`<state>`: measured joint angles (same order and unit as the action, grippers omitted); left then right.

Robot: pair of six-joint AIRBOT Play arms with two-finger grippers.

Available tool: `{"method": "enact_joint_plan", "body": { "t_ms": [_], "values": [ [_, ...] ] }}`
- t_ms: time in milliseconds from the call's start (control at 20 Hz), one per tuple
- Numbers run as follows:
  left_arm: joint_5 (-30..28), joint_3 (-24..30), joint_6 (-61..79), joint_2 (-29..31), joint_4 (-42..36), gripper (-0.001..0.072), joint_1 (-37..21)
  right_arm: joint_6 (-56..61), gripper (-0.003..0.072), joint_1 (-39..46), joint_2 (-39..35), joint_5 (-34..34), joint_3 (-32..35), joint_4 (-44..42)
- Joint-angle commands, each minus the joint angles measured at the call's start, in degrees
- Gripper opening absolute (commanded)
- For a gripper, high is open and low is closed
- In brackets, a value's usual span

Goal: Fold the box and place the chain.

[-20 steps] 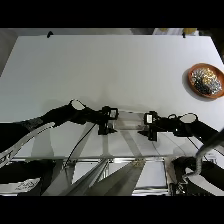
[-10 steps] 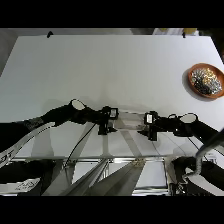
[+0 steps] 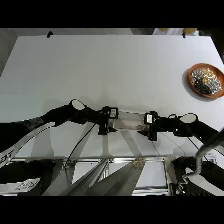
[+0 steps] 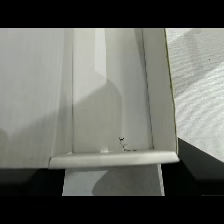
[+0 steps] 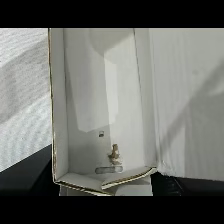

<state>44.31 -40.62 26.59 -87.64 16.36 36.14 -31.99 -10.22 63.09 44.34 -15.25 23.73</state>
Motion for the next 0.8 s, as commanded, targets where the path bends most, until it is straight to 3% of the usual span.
{"method": "enact_joint_plan", "body": {
  "t_ms": [0,150,250,300,400,600,750],
  "values": [
    [0.09,-0.04,-0.02,-0.04,0.02,0.021,0.02,0.02,0.0318,-0.07,0.0,0.31,0.02,-0.17],
    [0.09,-0.04,-0.02,-0.04,0.02,0.021,0.02,-0.13,0.0332,-0.07,0.0,2.45,0.02,0.59],
    [0.09,-0.04,-0.02,-0.04,0.02,0.021,0.02,2.14,0.0608,-0.02,-0.55,2.47,0.0,2.36],
    [0.09,-0.04,-0.02,-0.04,0.02,0.021,0.02,3.69,0.0679,-0.02,-1.6,2.29,0.02,2.38],
    [0.09,-0.04,-0.02,-0.04,0.02,0.021,0.02,8.72,0.0691,-0.02,-5.35,2.58,0.02,4.81],
    [0.09,-0.04,-0.02,-0.04,0.02,0.021,0.02,24.13,0.0684,0.0,-14.56,2.78,0.02,21.97],
    [0.09,-0.04,-0.02,-0.04,0.0,0.021,0.02,34.8,0.067,-0.02,-23.41,2.86,0.02,26.93]
  ]
}}
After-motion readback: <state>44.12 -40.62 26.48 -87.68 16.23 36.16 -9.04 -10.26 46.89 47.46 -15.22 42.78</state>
